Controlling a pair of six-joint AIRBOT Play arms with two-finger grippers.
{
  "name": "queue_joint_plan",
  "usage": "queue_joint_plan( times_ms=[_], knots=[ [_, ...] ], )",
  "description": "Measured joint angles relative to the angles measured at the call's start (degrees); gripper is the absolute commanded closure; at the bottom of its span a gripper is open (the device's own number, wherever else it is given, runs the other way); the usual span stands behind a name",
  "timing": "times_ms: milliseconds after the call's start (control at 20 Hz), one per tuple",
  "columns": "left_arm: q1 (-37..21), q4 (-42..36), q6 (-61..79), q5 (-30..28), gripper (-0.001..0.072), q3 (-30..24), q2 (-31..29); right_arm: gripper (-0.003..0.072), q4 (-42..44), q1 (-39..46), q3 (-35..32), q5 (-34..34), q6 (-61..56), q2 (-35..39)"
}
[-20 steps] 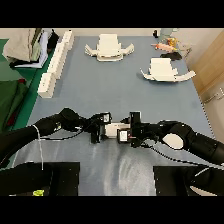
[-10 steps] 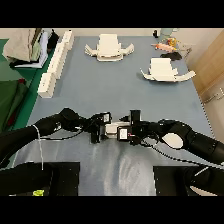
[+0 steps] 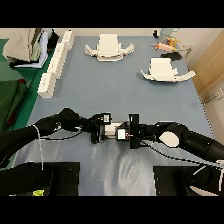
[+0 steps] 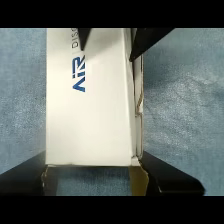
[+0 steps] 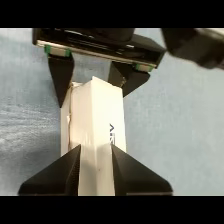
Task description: Fold the box.
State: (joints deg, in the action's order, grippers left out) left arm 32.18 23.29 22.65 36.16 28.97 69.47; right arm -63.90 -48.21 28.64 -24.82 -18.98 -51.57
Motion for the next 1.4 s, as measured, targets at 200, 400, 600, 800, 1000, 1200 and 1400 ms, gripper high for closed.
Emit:
queue_joint_plan(
  times_ms=[200, 400, 600, 800, 1000, 1200, 1400],
  knots=[
    [0.0, -0.02, 0.0, 0.04, 0.0234, 0.0, 0.0, 0.0403, 1.29, 0.0, 0.02, -1.79, 0.0, 0.17],
    [0.0, -0.07, -0.11, -0.02, 0.0235, 0.0, 0.0, 0.0283, 4.96, -0.02, 0.35, -2.29, -0.63, 2.45],
    [0.0, -0.11, -0.13, -0.07, 0.0234, 0.0, 0.0, 0.0659, 7.76, 0.37, 0.59, -0.44, -9.03, 4.55],
    [0.0, -0.13, -0.13, -0.11, 0.0235, 0.0, 0.0, 0.0683, 9.4, 1.84, 0.5, 1.79, -26.1, 2.71],
    [0.0, -0.13, -0.15, -0.11, 0.0235, 0.0, 0.0, 0.0684, 16.09, 2.01, -0.5, 6.23, -34.07, -0.92],
    [0.0, -0.13, -0.15, -0.13, 0.0235, 0.0, 0.0, 0.0684, 19.63, 1.99, -1.55, 9.01, -36.0, -2.16],
    [0.0, -0.13, -0.15, -0.13, 0.0234, 0.0, 0.0, 0.0684, 20.79, 0.42, -2.99, 10.38, -36.57, -2.51]
  ],
)
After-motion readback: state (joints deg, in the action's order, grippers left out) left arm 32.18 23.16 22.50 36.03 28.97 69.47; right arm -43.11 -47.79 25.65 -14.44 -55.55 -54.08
